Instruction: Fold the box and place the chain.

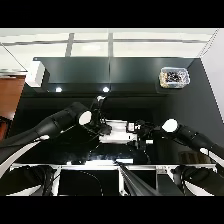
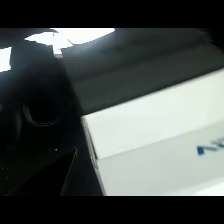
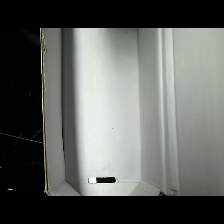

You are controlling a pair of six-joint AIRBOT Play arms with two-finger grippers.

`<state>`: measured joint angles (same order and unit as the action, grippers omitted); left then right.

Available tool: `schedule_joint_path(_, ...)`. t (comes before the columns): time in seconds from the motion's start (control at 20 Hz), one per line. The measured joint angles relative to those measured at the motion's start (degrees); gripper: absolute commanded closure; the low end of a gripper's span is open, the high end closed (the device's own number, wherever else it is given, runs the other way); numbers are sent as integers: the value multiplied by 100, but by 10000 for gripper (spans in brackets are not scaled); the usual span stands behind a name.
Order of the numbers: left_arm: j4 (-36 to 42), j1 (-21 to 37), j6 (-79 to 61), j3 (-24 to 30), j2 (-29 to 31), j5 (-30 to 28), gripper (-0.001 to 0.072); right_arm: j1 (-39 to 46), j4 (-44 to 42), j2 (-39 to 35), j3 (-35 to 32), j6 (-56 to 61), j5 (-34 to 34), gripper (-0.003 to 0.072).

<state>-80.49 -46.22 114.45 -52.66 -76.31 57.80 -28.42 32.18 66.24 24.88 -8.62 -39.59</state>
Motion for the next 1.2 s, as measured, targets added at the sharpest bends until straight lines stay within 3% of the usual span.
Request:
schedule_joint_path(0.4,-501,-317,988,-492,-483,831,377,0,0,0,0,-4,-2,220)
schedule_joint_path(0.85,-586,-435,1543,-525,-391,732,370,0,0,0,0,-2,-4,220)
schedule_joint_path(1.2,-601,-492,2162,116,72,229,356,0,2,0,0,0,-2,220)
